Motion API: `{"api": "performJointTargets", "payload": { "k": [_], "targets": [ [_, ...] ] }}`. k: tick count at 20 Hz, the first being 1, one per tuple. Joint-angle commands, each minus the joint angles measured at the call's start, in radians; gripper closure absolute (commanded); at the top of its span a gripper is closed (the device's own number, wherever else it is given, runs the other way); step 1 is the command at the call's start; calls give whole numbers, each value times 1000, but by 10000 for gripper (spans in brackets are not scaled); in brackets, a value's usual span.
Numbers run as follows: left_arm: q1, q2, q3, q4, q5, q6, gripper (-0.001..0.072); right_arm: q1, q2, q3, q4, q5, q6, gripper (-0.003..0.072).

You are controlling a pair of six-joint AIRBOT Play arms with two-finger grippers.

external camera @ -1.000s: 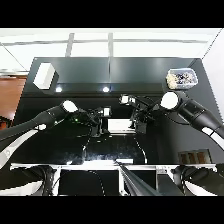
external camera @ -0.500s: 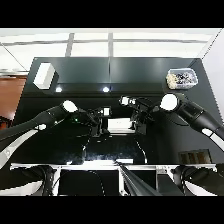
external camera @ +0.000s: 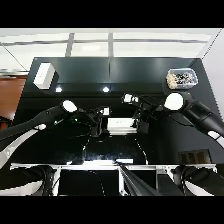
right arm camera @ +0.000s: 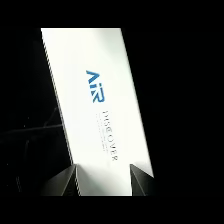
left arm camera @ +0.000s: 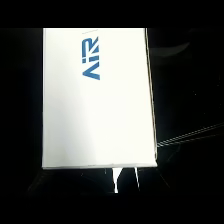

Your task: Fold the box and place the chain.

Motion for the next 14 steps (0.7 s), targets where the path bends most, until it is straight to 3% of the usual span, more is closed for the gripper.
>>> {"api": "performJointTargets", "payload": {
  "k": [1, 4, 6, 7, 8, 11, 14],
  "targets": [
    [0, 0, 0, 0, -2, -1, 230, -40, 66, 2, 5, 56, 135, 296],
    [0, 0, 0, 0, -2, -1, 230, -134, 84, -20, 5, 165, 298, 298],
    [0, 0, 0, 0, -2, -1, 230, -210, 84, -84, 71, 178, 436, 299],
    [0, 0, 0, 0, -2, -1, 224, -241, 84, -116, 151, 178, 518, 432],
    [0, 0, 0, 0, -2, -1, 221, -262, 84, -141, 246, 175, 534, 690],
    [0, 0, 0, 0, -2, 0, 221, -267, 83, -182, 489, 110, 489, 675],
    [0, 0, 0, 0, -3, 0, 221, -266, 48, -183, 592, 64, 484, 675]
  ]
}}
